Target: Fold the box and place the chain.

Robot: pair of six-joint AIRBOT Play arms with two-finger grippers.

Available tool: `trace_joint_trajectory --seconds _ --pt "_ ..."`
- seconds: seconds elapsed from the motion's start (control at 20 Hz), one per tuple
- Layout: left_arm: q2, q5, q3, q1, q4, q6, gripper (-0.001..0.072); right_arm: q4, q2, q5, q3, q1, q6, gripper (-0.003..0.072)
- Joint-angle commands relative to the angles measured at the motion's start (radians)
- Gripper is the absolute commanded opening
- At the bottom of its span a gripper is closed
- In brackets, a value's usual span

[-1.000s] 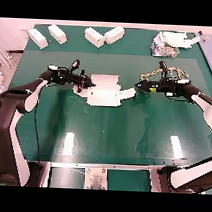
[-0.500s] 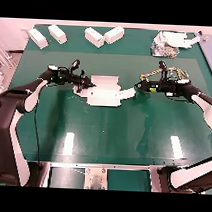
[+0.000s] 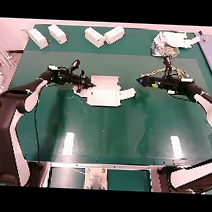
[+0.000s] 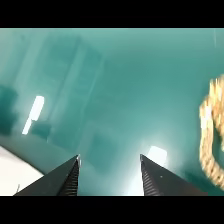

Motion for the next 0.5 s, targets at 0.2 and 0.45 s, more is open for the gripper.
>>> trace_joint_trajectory --seconds 0.2,0.45 --pt "0.0 0.0 0.0 0.001 -0.001 0.0 0.0021 0.026 0.175 0.069 -0.043 0.04 -0.2 0.0471" --pt "0.0 0.0 0.0 0.001 -0.001 0.0 0.0021 -0.067 0.302 0.056 -0.16 0.154 -0.342 0.0525"
